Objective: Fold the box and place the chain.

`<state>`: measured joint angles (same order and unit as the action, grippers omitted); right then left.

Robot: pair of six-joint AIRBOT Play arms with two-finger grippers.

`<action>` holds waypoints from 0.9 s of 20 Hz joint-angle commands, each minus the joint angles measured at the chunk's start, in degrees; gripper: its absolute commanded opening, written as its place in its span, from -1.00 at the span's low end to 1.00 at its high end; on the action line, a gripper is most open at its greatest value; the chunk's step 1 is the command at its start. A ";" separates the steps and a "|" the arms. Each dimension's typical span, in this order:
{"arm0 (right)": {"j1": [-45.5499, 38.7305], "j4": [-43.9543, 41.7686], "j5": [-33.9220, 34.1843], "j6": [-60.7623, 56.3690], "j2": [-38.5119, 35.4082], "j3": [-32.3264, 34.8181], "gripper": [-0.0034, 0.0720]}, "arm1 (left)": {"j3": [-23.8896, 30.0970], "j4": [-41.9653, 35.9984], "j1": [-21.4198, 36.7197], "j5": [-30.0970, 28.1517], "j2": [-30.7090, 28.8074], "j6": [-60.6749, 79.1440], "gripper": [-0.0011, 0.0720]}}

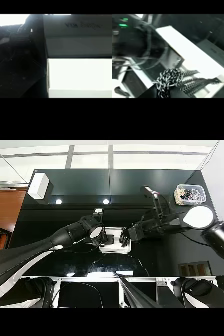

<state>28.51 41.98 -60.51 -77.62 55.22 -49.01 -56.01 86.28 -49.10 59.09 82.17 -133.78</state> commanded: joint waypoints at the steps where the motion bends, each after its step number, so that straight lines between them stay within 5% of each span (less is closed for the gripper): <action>1: 2.01 5.33 2.23 -0.68 3.06 0.68 -0.89 | 0.02 0.04 0.04 -0.11 0.02 0.02 -0.90; 5: 4.52 6.75 7.17 -1.49 6.08 3.04 -0.86 | 0.02 0.04 0.04 -0.55 0.02 0.02 -0.90; 6: 4.50 6.69 7.32 -1.86 6.45 3.02 -0.50 | 0.02 0.02 0.02 -0.55 0.02 0.02 -0.90; 7: 4.20 6.75 7.82 -1.84 6.47 3.02 0.08 | 0.02 0.04 0.02 -0.55 0.02 0.02 -0.90; 8: 3.43 6.78 7.65 -1.81 6.45 2.80 0.18 | 0.02 0.04 0.02 -0.55 0.02 0.02 -0.90; 13: -8.72 14.69 -5.20 -1.84 1.16 -0.87 0.08 | 0.02 0.04 0.04 -0.50 0.02 0.02 -0.90; 18: -19.52 18.25 -9.35 -1.88 -6.64 -0.85 0.08 | -0.55 0.24 0.04 -0.09 0.00 -1.62 -0.86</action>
<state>14.20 57.56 -66.11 -79.44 51.96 -49.58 -56.14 86.37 -49.12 59.05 82.17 -133.86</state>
